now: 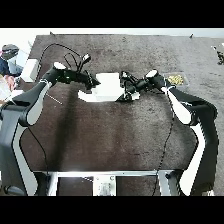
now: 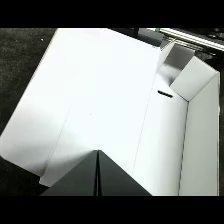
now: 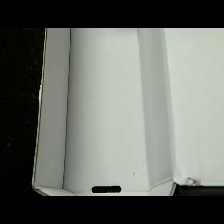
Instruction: Fold the box and place the chain.
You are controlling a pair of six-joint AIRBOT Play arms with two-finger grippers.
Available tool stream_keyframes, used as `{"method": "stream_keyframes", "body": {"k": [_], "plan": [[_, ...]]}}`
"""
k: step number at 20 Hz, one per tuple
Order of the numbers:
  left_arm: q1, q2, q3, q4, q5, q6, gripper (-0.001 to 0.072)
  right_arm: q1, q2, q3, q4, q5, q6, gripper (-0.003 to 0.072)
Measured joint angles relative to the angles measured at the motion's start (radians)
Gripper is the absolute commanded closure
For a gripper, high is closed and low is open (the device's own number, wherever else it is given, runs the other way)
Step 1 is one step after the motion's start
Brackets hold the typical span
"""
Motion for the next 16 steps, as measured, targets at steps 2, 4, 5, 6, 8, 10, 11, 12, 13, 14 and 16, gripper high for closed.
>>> {"method": "stream_keyframes", "body": {"k": [2, 4, 5, 6, 8, 10, 11, 12, 13, 14, 16], "plan": [[-0.003, 0.000, -0.002, 0.011, 0.006, -0.010, 0.0698, 0.000, 0.000, 0.000, 0.000, 0.000, 0.000, 0.0080], [-0.007, 0.000, -0.003, 0.019, 0.012, -0.014, 0.0698, 0.000, 0.000, 0.000, 0.000, 0.000, 0.001, 0.0081], [-0.009, 0.000, -0.003, 0.019, 0.015, -0.016, 0.0698, 0.000, 0.000, 0.000, 0.000, 0.000, 0.001, 0.0081], [-0.010, 0.000, -0.003, 0.020, 0.016, -0.018, 0.0698, 0.000, 0.000, 0.000, 0.000, 0.000, 0.002, 0.0081], [-0.011, 0.002, -0.003, 0.023, 0.016, -0.021, 0.0698, 0.000, 0.000, 0.000, 0.000, 0.000, 0.001, 0.0081], [-0.013, 0.007, -0.003, 0.023, 0.015, -0.011, 0.0698, 0.000, 0.000, 0.000, 0.000, 0.000, 0.001, 0.0081], [-0.013, 0.013, -0.003, 0.022, 0.013, 0.000, 0.0699, 0.000, 0.000, 0.000, 0.000, 0.000, 0.000, 0.0081], [-0.012, 0.020, -0.001, 0.019, 0.011, 0.013, 0.0698, 0.000, 0.000, 0.000, 0.000, 0.000, -0.001, 0.0081], [-0.011, 0.031, 0.003, 0.015, 0.008, 0.023, 0.0698, 0.000, 0.000, 0.000, 0.000, 0.000, -0.001, 0.0081], [-0.008, 0.048, 0.006, 0.009, 0.006, 0.032, 0.0698, 0.000, 0.000, 0.000, 0.000, 0.000, -0.002, 0.0081], [0.007, 0.086, 0.013, 0.016, -0.011, 0.041, 0.0698, 0.000, 0.000, 0.000, 0.000, 0.000, -0.002, 0.0081]]}}
